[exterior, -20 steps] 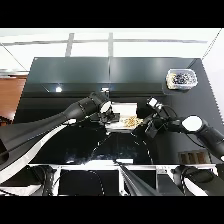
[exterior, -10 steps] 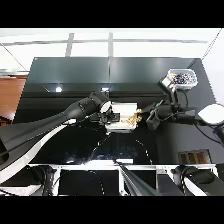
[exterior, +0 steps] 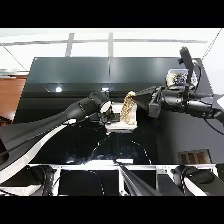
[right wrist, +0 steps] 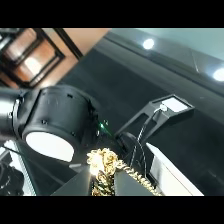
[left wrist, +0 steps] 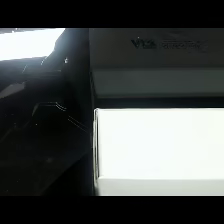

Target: Fold the box and place the chain.

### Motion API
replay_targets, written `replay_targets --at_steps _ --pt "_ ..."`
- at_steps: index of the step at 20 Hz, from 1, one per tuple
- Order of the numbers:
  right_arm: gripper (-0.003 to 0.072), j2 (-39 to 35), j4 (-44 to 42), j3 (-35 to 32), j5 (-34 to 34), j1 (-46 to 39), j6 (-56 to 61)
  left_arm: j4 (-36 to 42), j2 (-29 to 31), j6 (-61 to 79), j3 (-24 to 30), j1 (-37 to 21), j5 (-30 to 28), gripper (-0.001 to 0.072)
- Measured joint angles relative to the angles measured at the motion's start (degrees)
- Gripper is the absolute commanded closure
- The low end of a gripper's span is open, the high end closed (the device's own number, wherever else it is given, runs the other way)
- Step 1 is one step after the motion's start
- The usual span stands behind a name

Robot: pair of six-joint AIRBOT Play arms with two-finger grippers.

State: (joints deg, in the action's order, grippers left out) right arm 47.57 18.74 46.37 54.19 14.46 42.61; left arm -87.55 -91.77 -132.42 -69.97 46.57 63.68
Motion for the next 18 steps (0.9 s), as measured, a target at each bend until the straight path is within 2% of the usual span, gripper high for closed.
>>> replay_targets --at_steps 5,6,7,8,12,16,17,18 --pt "0.0662 4.74 8.33 -1.73 -0.59 1.07 6.88 0.0 0.0 0.0 0.0 0.0 -0.04 0.0677" --pt "0.0644 6.29 9.42 -2.43 -0.94 1.64 7.48 0.0 0.0 0.0 0.0 0.0 -0.04 0.0677" --pt "0.0427 7.85 10.49 -2.99 -1.4 2.23 8.13 0.02 0.0 0.0 0.0 0.0 -0.04 0.0677" --pt "0.0328 9.11 11.5 -3.37 -1.86 2.6 8.48 0.0 0.0 0.0 0.0 0.0 -0.07 0.0677" --pt "0.0328 10.67 14.56 -3.85 -0.85 -0.35 9.33 0.0 0.0 0.0 0.0 0.0 -0.09 0.0678" --pt "0.032 8.35 20.09 -5.57 6.51 -9.27 8.68 0.0 0.0 0.0 0.0 0.0 -0.13 0.0677" --pt "0.0302 7.98 21.79 -7.23 7.34 -10.78 7.5 0.0 0.0 0.0 0.0 0.0 -0.11 0.0677" --pt "0.0183 7.69 22.84 -9.6 7.91 -11.87 5.79 0.0 0.0 0.0 0.0 0.0 -0.11 0.0677"
